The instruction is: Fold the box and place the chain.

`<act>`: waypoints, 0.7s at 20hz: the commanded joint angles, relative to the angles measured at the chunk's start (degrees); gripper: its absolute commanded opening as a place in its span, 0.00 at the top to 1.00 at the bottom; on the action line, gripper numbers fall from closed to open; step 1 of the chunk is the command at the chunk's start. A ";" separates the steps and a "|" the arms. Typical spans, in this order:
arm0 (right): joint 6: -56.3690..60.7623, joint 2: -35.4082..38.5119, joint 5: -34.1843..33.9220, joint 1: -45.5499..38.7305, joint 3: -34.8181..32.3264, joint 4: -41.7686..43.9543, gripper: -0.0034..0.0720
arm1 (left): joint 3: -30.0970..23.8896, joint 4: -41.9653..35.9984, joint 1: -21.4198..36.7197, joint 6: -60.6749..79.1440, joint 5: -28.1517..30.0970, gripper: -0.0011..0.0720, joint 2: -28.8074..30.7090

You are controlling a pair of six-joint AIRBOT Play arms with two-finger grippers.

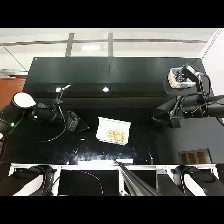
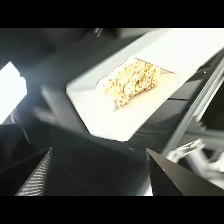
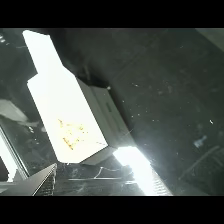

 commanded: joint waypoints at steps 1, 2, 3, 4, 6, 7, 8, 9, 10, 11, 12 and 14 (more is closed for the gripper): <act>0.00 0.02 -0.74 0.02 0.00 -0.37 0.09 | -5.62 -7.41 2.29 35.32 5.95 0.01 -1.70; 0.00 0.02 -0.74 0.02 0.00 -0.37 0.09 | -5.62 -7.13 0.92 41.16 6.80 0.01 -2.60; 0.00 0.02 -0.79 0.02 0.00 -0.37 0.09 | -5.60 -7.10 -0.66 47.23 6.82 0.01 -3.74; 0.00 0.02 -0.85 0.02 0.00 -0.37 0.09 | -5.60 -6.54 -2.36 53.37 6.84 0.01 -4.81; 0.00 0.02 -1.05 0.02 0.00 -0.37 0.09 | -5.55 -6.34 -5.60 60.39 6.82 0.01 -7.45; 0.00 0.02 -1.25 0.09 0.00 -0.37 0.09 | -5.53 -6.38 -6.73 62.71 6.84 0.01 -8.87; 0.00 0.02 -1.36 0.11 0.00 -0.37 0.09 | -5.53 -6.36 -7.93 64.11 7.04 0.01 -10.25; 0.00 0.02 -1.62 0.26 0.00 -0.37 0.09 | -5.53 -6.34 -8.85 64.15 8.41 0.01 -11.06; 0.00 0.02 -1.68 0.26 0.00 -0.35 0.09 | -5.40 -6.36 -9.42 63.71 9.35 0.01 -11.13; 0.00 0.02 -1.68 0.31 0.00 -0.37 0.09 | -5.31 -6.80 -9.44 63.71 9.31 0.01 -11.13; -0.02 0.02 -1.81 0.35 0.00 -0.37 0.09 | -5.33 -7.39 -9.44 63.69 9.33 0.01 -11.17; -0.02 0.02 -2.08 0.35 0.00 -0.35 0.09 | -5.29 -8.33 -9.44 62.23 10.45 0.01 -11.26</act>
